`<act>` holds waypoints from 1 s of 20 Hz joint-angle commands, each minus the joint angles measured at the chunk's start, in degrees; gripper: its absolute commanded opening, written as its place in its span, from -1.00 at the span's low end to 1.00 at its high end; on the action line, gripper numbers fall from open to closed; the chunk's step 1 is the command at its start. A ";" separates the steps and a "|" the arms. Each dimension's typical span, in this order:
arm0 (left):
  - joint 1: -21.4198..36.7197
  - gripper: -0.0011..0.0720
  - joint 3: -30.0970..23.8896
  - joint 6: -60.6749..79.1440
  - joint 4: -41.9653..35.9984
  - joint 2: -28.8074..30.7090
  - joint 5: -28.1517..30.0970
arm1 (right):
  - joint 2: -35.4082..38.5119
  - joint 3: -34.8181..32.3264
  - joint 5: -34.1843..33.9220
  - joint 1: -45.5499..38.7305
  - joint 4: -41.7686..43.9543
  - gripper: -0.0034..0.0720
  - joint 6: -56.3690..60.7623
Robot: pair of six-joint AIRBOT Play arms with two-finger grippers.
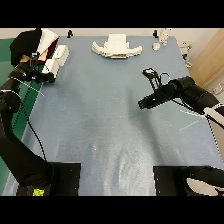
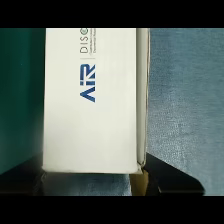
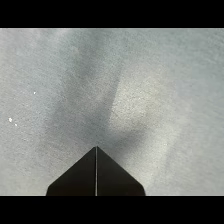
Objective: Fold the box.
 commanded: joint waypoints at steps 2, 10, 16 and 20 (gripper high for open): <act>0.07 -0.12 0.13 -0.02 0.00 -0.17 0.92 | -0.02 0.07 0.02 -0.02 0.00 -0.89 0.00; 0.09 0.92 0.13 0.00 0.24 -0.17 0.83 | -0.02 0.07 0.02 -0.02 0.00 -0.89 0.02; 0.81 0.92 1.18 -0.02 1.81 1.22 -2.78 | -0.02 0.07 0.02 -0.02 0.00 -0.89 0.00; 2.67 0.92 3.17 -0.37 1.97 5.70 -13.31 | -0.02 0.07 0.02 -0.02 0.00 -0.89 0.00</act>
